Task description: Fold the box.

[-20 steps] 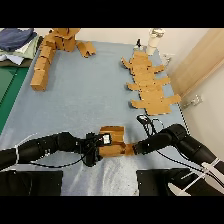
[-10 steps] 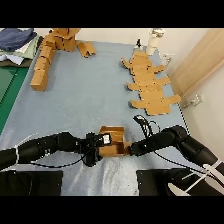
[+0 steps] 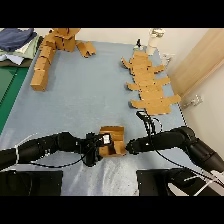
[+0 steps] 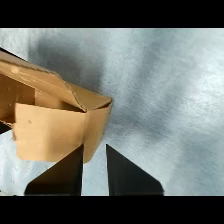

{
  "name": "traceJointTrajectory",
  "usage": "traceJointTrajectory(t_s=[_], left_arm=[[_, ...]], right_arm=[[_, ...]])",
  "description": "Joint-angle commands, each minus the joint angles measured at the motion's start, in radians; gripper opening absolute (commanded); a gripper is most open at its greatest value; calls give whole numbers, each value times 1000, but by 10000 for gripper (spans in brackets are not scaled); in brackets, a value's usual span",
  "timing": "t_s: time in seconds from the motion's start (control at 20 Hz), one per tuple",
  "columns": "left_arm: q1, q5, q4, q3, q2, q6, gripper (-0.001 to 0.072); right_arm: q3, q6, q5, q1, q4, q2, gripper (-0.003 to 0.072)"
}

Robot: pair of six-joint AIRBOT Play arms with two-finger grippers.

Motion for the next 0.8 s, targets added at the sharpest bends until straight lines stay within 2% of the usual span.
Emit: traceJointTrajectory(t_s=[0.0,0.05,0.1,0.15,0.3,0.45,0.75], left_arm=[[0,0,0,1,0,0,446],[0,0,0,1,0,0,446],[0,0,0,1,0,0,446],[0,0,0,0,0,0,446],[0,0,0,0,0,0,446],[0,0,0,1,0,0,446],[0,0,0,0,0,0,445]], right_arm=[[10,-1,1,1,18,1,236],[10,-2,0,1,22,-11,269],[10,-4,0,1,26,-31,403],[10,-20,0,3,37,-58,425],[16,-54,26,50,35,-154,425],[72,-38,31,85,13,-220,423],[189,263,18,203,-214,-302,419]])
